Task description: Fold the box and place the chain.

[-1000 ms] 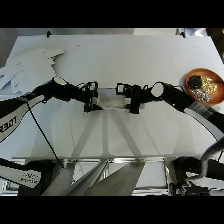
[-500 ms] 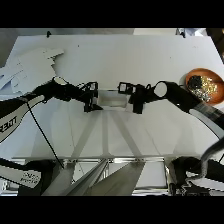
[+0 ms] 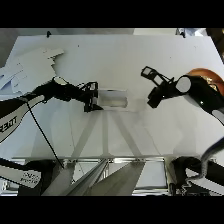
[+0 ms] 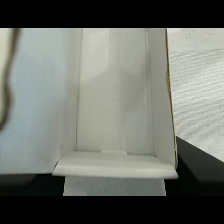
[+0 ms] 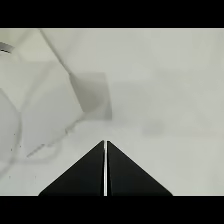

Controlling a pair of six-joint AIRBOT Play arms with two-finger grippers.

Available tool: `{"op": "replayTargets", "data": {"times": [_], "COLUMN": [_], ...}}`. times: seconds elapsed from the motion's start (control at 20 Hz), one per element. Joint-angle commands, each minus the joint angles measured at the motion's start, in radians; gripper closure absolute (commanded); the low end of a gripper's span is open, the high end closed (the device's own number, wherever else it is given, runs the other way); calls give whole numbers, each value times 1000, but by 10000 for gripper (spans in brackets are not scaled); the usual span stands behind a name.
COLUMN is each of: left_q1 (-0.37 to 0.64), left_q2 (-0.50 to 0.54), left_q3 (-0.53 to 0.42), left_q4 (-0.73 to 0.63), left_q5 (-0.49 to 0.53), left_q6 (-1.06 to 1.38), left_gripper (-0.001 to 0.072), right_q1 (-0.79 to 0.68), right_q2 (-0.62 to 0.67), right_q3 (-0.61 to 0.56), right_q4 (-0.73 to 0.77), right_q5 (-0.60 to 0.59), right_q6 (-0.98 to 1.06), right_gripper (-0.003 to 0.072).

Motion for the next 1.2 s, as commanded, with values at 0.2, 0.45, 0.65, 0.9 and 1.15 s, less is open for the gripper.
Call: {"op": "replayTargets", "data": {"times": [0.2,0.45,0.65,0.9,1.15], "left_q1": [0,0,0,0,0], "left_q2": [0,0,0,0,0], "left_q3": [0,0,0,0,0], "left_q4": [0,0,0,0,0], "left_q5": [-1,0,0,0,0], "left_q6": [0,0,0,0,0], "left_gripper": [374,374,374,374,374], "right_q1": [-50,8,39,39,39], "right_q2": [-50,-117,-142,-132,-106], "right_q3": [-130,-130,-130,-130,-130], "right_q4": [194,401,551,745,742], "right_q5": [-97,-186,-167,-148,-95], "right_q6": [334,274,122,11,11], "right_gripper": [676,676,672,348,347]}}
